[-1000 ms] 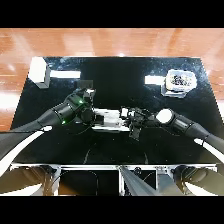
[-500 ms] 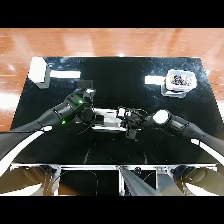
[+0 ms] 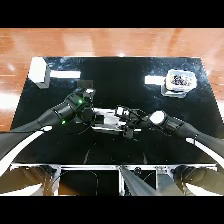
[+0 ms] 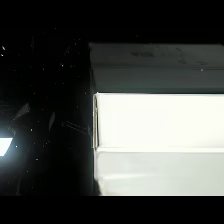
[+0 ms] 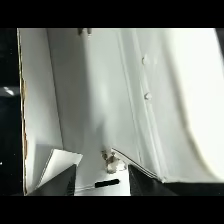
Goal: Fold the box and place the chain.
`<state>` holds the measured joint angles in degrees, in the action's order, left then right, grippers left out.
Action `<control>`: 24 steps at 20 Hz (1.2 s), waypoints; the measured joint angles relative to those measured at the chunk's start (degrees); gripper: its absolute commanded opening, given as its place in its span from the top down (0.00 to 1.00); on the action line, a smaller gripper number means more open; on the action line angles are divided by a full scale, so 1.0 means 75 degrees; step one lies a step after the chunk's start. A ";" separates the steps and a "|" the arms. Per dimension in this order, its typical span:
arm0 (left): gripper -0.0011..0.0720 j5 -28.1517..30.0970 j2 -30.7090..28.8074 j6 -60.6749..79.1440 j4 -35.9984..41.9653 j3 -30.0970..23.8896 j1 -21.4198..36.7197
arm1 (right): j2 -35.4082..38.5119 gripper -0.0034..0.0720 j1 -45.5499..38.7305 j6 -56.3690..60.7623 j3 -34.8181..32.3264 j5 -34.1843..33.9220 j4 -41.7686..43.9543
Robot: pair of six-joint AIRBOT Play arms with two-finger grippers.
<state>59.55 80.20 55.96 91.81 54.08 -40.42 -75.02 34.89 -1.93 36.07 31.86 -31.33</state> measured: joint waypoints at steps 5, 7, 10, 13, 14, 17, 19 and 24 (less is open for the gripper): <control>0.96 0.0000 0.0000 -0.0009 0.0032 0.0000 0.0000 | -0.0029 0.93 0.0009 0.0000 0.0000 -0.0003 0.0093; 0.96 0.0000 0.0000 -0.0009 0.0044 0.0000 0.0000 | -0.0026 0.91 -0.0026 0.0003 0.0000 -0.0003 0.0090; 0.96 0.0000 0.0000 -0.0012 0.0052 0.0000 0.0000 | 0.0067 0.91 -0.0405 0.0880 0.0000 0.0067 -0.0006; 0.96 0.0000 0.0000 -0.0015 0.0052 0.0000 0.0000 | 0.0207 0.91 -0.1192 0.2451 0.0000 0.0935 -0.0157; 0.96 -0.0003 0.0000 -0.0029 0.0055 0.0000 0.0000 | 0.0236 0.91 -0.1515 0.2987 0.0000 0.1396 -0.0187; 0.96 -0.0012 0.0000 -0.0035 0.0055 0.0000 0.0000 | 0.0303 0.91 -0.2471 0.4185 0.0000 0.2812 -0.0213; 0.96 -0.0015 0.0000 -0.0038 0.0055 0.0000 0.0000 | 0.0405 0.91 -0.3156 0.4809 0.0000 0.3634 -0.0093; 0.96 -0.0026 0.0000 -0.0044 0.0055 0.0000 0.0000 | 0.0679 0.91 -0.5094 0.7184 -0.0032 0.4476 -0.0204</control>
